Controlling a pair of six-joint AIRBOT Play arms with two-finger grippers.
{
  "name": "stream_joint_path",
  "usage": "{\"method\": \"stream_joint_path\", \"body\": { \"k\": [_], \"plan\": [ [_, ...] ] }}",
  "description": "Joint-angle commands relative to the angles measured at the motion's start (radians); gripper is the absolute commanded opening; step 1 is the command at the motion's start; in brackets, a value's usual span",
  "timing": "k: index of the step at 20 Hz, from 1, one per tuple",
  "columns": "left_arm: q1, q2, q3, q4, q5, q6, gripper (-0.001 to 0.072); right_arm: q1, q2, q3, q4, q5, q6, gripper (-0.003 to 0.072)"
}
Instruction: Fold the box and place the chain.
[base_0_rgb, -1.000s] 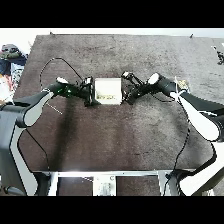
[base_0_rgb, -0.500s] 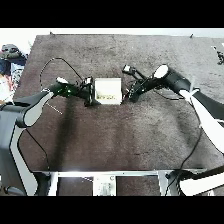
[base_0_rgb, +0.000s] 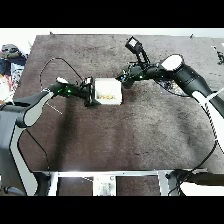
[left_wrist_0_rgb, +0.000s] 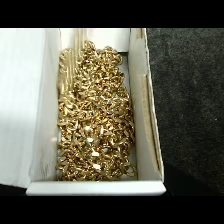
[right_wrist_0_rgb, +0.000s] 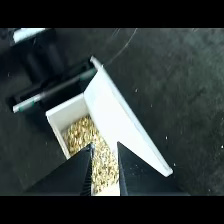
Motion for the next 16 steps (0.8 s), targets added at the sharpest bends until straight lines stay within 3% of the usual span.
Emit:
{"method": "stream_joint_path", "body": {
  "k": [1, 4, 7, 13, 16],
  "plan": [
    [0.000, 0.000, 0.000, 0.000, 0.000, 0.000, 0.0295, 0.009, -0.008, 0.001, -0.005, -0.100, 0.036, 0.0180],
    [0.000, 0.000, 0.000, 0.000, 0.000, 0.000, 0.0295, -0.022, -0.013, 0.007, -0.011, -0.165, 0.039, 0.0178],
    [0.000, 0.000, 0.000, 0.000, 0.000, 0.000, 0.0296, -0.095, -0.095, 0.116, -0.010, -0.023, 0.074, 0.0179],
    [0.000, 0.000, 0.000, 0.000, 0.000, 0.000, 0.0296, -0.187, -0.331, 0.315, 0.019, 0.061, 0.071, 0.0150],
    [0.000, 0.000, 0.000, 0.000, 0.000, 0.000, 0.0295, -0.207, -0.421, 0.359, 0.129, 0.189, -0.037, 0.0151]
  ]
}}
